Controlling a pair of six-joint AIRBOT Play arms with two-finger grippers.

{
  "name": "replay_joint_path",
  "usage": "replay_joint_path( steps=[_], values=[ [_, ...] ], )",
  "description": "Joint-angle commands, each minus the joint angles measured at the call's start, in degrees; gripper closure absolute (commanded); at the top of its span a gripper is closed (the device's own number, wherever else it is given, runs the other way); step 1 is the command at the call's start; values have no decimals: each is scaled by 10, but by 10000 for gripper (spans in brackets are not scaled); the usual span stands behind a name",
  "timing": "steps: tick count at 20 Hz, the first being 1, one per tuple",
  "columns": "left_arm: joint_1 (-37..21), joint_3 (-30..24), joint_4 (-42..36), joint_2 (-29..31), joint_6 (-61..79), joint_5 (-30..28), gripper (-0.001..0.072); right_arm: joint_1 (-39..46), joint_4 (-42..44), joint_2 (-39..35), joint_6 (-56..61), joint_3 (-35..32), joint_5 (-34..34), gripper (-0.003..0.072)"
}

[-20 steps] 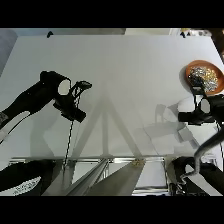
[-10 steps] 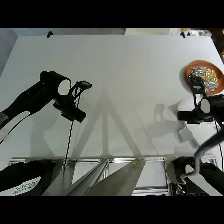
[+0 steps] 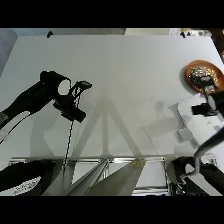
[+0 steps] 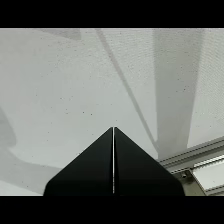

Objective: Fold the box and place the chain.

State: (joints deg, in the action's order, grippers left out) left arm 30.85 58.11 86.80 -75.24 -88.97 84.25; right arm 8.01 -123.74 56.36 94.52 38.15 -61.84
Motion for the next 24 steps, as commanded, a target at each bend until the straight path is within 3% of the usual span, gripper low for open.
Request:
replay_joint_path(
  steps=[1, 3, 4, 5, 9, 15, 20, 24],
  values=[
    [0, 0, 0, 0, 0, 0, 699, 106, -80, 2, -147, 14, 56, 672],
    [0, 0, 0, 0, 0, 0, 699, 167, -72, 13, -133, 14, 81, 655],
    [0, 0, 0, 0, 0, 0, 699, 192, -65, 20, -131, 14, 105, 398],
    [0, 0, 0, 0, 0, 0, 699, 210, -65, 27, -129, 14, 129, 189],
    [0, 0, 0, 0, 0, 0, 699, 251, -49, 82, -181, 39, 156, 184],
    [0, 0, 0, 0, 0, 0, 699, 265, 108, 186, -291, 131, 108, 204],
    [0, 0, 0, 0, 0, 0, 699, 265, 78, 251, -289, 157, 44, 244],
    [0, 0, 0, 0, 0, 0, 699, 265, 81, 258, -288, 157, 18, 431]
  ],
)
